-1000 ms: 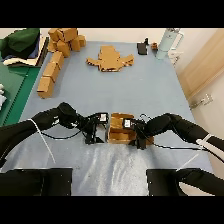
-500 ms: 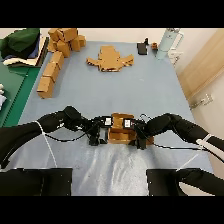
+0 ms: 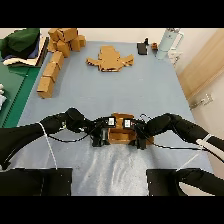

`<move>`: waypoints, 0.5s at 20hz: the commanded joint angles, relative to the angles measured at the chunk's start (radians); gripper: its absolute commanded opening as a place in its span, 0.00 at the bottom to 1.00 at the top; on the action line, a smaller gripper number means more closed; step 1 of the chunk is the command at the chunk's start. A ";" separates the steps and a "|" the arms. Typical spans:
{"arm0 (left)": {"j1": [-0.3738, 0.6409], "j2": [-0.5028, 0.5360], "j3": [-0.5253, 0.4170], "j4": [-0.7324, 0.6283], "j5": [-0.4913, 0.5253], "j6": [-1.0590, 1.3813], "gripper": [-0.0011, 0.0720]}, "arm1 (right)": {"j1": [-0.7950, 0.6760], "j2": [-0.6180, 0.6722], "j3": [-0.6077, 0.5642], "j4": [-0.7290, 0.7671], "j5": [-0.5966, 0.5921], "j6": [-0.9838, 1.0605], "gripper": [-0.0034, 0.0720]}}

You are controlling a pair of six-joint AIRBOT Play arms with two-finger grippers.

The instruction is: Fold the box.

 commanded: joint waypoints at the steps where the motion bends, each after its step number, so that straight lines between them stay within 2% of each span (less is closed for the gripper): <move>1: -0.023 -0.001 0.000 0.000 0.059 -0.061 0.97 | 0.000 0.001 0.000 0.000 0.000 0.000 0.77; 9: -0.043 -0.008 0.000 0.016 0.063 -0.061 0.96 | 0.000 0.001 0.000 0.000 0.000 0.000 0.77; 10: -0.043 -0.008 0.000 0.016 0.063 -0.061 0.87 | 0.000 0.001 0.000 0.000 0.000 0.000 0.77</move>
